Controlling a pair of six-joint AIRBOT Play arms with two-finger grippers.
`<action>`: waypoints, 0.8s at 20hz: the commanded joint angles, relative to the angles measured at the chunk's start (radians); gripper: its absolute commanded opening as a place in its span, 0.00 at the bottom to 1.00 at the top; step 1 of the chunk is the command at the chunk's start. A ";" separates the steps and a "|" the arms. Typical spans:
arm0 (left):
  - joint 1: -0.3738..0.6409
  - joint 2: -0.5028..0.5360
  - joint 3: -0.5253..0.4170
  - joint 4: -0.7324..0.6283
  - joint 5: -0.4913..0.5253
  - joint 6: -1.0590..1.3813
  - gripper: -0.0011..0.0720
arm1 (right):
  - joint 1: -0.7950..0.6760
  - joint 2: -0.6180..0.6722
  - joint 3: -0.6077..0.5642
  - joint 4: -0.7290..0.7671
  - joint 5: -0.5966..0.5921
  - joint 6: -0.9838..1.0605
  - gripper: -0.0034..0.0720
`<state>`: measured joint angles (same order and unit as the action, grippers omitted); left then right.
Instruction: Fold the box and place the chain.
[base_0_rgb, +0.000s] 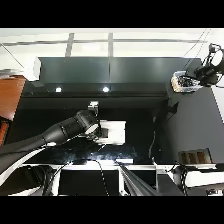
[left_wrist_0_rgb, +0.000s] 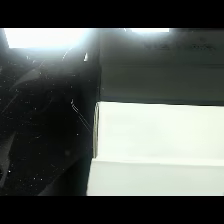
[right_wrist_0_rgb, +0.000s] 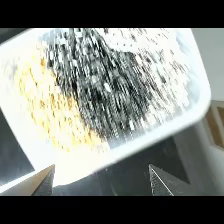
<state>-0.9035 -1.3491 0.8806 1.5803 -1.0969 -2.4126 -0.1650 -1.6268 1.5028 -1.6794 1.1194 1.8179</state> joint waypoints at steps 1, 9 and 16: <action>0.000 0.000 0.000 -0.002 -0.013 0.000 0.06 | -0.020 -0.134 0.114 0.053 -0.003 -0.032 0.97; 0.000 0.000 0.000 -0.003 -0.012 0.000 0.06 | -0.027 -0.206 0.134 0.045 0.003 -0.034 0.81; 0.000 0.000 0.000 -0.004 -0.014 0.000 0.06 | -0.037 -0.229 0.134 0.004 -0.018 -0.017 0.61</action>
